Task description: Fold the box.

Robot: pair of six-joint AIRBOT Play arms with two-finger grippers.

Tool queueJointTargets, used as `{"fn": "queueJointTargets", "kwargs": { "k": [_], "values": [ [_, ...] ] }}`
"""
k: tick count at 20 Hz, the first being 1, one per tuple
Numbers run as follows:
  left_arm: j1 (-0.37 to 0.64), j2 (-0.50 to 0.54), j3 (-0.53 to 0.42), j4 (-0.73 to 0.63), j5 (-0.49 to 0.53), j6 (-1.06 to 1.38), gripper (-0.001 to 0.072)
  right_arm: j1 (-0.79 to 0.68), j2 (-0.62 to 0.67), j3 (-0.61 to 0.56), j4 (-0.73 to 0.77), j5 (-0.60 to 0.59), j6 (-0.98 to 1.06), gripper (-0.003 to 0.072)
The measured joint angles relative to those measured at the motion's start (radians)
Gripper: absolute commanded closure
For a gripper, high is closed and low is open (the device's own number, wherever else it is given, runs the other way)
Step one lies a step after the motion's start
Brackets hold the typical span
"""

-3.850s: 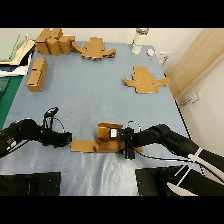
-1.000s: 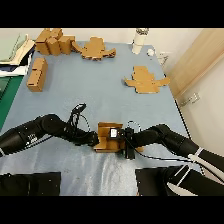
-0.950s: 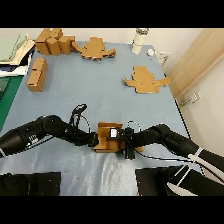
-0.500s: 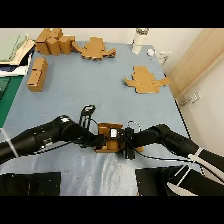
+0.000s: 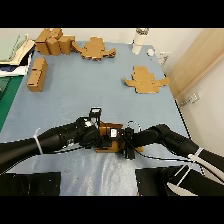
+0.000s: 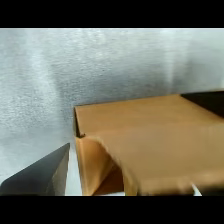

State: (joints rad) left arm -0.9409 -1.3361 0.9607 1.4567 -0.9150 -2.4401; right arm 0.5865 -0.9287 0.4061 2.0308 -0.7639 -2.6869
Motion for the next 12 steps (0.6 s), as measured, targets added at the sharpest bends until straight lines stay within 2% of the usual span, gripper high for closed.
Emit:
{"fn": "queueJointTargets", "kwargs": {
  "k": [4,5,6,7,8,9,10,11,12],
  "values": [
    [-0.008,-0.032,0.016,0.028,-0.021,-0.026,0.0224,0.000,0.000,0.000,0.000,0.000,0.000,0.0178],
    [-0.009,-0.037,0.018,0.033,-0.021,-0.029,0.0259,0.000,0.000,0.000,0.000,0.000,0.000,0.0177],
    [-0.010,-0.042,0.019,0.038,-0.024,-0.032,0.0373,0.000,0.000,0.000,0.000,0.000,0.000,0.0178],
    [-0.010,-0.046,0.019,0.040,-0.026,-0.033,0.0439,0.000,0.000,0.000,0.000,0.000,0.000,0.0178],
    [-0.010,-0.050,0.020,0.043,-0.026,-0.034,0.0438,0.000,0.000,0.000,0.000,0.000,0.000,0.0178],
    [-0.011,-0.054,0.021,0.045,-0.027,-0.036,0.0476,0.000,0.000,0.000,0.000,0.000,0.000,0.0178],
    [-0.011,-0.058,0.021,0.046,-0.027,-0.037,0.0634,0.000,0.000,0.000,0.000,0.000,0.000,0.0177],
    [-0.012,-0.061,0.022,0.049,-0.031,-0.039,0.0694,0.000,0.000,0.000,0.000,0.000,-0.001,0.0178],
    [-0.012,-0.064,0.022,0.052,-0.034,-0.045,0.0695,0.000,0.000,0.000,0.002,-0.001,0.002,0.0178]
  ]
}}
